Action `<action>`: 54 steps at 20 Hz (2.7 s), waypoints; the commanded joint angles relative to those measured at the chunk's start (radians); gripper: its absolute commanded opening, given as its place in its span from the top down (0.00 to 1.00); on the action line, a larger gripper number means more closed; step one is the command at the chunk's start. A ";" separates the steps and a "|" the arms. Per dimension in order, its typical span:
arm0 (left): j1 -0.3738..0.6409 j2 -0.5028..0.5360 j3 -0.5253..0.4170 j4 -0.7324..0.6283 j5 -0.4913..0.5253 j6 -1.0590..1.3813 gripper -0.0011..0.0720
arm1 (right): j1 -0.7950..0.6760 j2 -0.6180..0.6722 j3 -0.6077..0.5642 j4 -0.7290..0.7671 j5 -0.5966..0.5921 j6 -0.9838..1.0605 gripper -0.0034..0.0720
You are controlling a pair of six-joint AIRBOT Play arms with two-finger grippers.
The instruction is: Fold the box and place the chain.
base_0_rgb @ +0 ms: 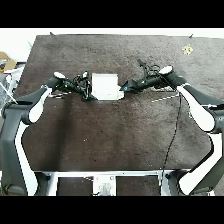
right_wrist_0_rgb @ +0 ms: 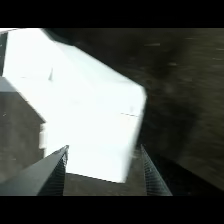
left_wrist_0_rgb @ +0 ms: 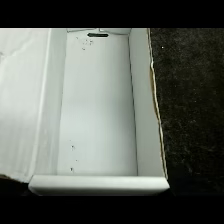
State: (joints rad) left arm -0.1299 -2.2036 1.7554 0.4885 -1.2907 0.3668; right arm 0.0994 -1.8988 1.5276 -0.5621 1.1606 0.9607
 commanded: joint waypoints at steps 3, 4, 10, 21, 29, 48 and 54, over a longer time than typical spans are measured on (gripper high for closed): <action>0.000 -0.001 0.000 0.000 0.000 0.000 0.45 | 0.056 0.002 0.002 -0.013 -0.062 0.053 0.28; 0.000 -0.001 0.000 0.000 0.000 0.000 0.45 | 0.061 0.002 0.006 -0.022 -0.070 0.057 0.28; 0.000 -0.001 0.000 0.000 0.000 0.000 0.45 | 0.108 0.002 0.065 -0.129 -0.171 0.188 0.29; 0.000 -0.001 0.000 0.000 0.000 0.000 0.45 | 0.206 -0.003 0.080 -0.445 -0.244 0.414 0.28; 0.000 -0.001 0.000 0.000 0.000 0.000 0.45 | 0.295 -0.089 0.286 -0.746 -0.061 0.620 0.29; 0.000 -0.001 0.000 0.000 0.000 0.000 0.45 | 0.419 -0.225 0.467 -1.044 0.070 1.013 0.69; 0.000 -0.001 0.000 -0.001 0.000 0.000 0.45 | 0.422 -0.227 0.468 -1.096 0.052 1.046 0.90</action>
State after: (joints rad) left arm -0.1307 -2.2036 1.7550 0.4881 -1.2903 0.3668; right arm 0.5198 -2.1227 1.9957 -1.6356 1.2316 1.9896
